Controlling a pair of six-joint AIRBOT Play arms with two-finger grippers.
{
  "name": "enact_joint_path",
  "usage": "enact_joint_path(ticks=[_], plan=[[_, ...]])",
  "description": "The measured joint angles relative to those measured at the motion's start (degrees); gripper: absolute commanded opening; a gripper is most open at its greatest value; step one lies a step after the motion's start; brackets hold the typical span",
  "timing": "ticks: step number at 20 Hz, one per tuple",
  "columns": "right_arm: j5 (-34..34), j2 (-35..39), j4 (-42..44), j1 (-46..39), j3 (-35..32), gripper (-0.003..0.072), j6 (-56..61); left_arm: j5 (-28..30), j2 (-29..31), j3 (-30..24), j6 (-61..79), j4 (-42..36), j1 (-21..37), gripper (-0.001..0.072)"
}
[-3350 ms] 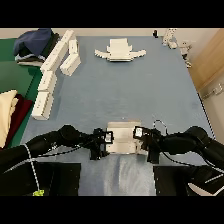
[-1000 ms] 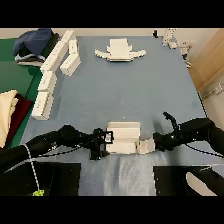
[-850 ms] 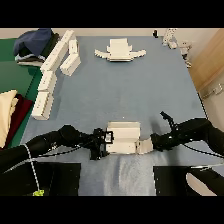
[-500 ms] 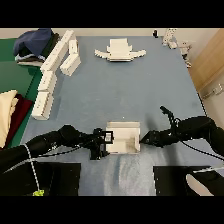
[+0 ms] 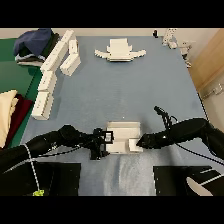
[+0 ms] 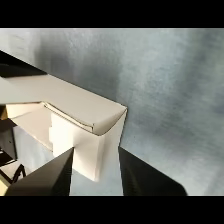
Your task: Fold the box.
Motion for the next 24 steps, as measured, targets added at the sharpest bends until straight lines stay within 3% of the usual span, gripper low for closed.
enact_joint_path(ticks=[6,10,17,24], plan=[[5.1,-0.6,-12.3,11.0,3.8,0.0450,16.3,0.0,0.0,0.0,0.0,0.0,0.0,0.0462],[5.0,-5.2,-23.5,20.2,8.9,0.0441,30.7,0.0,0.0,0.0,0.0,0.0,0.0,0.0462],[-2.7,-19.7,-38.8,33.7,20.6,0.0441,51.5,0.0,0.0,0.0,0.0,0.0,0.0,0.0462],[-6.4,-26.4,-42.6,36.6,24.8,0.0425,60.9,0.0,0.0,0.0,0.0,0.0,0.0,0.0462]])
